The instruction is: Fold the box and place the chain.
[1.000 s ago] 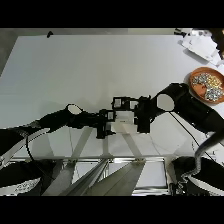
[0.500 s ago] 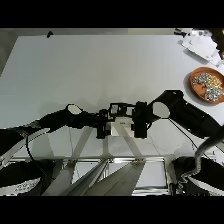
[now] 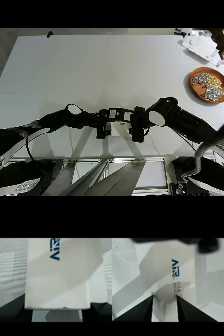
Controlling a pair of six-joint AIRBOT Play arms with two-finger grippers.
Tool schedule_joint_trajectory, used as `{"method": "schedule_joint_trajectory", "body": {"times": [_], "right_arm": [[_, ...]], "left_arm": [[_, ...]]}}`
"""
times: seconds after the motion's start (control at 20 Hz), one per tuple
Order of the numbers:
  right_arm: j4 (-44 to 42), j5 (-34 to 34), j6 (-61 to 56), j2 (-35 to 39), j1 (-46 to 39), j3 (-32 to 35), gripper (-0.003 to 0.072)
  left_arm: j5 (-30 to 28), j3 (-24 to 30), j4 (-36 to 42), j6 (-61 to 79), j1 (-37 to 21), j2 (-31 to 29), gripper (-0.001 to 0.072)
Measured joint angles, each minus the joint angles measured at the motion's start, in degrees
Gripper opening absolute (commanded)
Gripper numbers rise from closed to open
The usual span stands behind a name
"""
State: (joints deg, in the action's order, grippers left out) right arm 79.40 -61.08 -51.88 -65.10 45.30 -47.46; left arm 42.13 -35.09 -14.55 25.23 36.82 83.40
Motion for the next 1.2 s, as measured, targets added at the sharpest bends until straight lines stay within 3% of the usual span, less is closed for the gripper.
{"method": "schedule_joint_trajectory", "body": {"times": [0.2, 0.55, 1.2], "right_arm": [[1.95, 1.16, -2.19, 1.03, 0.04, 0.17, 0.0231], [3.85, 3.98, -3.45, 5.22, 0.04, 0.28, 0.023], [4.02, 7.34, -6.75, 2.67, 0.07, 0.74, 0.0214]], "left_arm": [[-0.15, 0.0, 0.07, -0.17, -0.02, 0.0, 0.0279], [-0.07, -0.02, -0.02, 0.0, -0.02, 0.0, 0.0279], [-0.09, -0.02, 0.04, -0.04, -0.07, 0.0, 0.0279]]}}
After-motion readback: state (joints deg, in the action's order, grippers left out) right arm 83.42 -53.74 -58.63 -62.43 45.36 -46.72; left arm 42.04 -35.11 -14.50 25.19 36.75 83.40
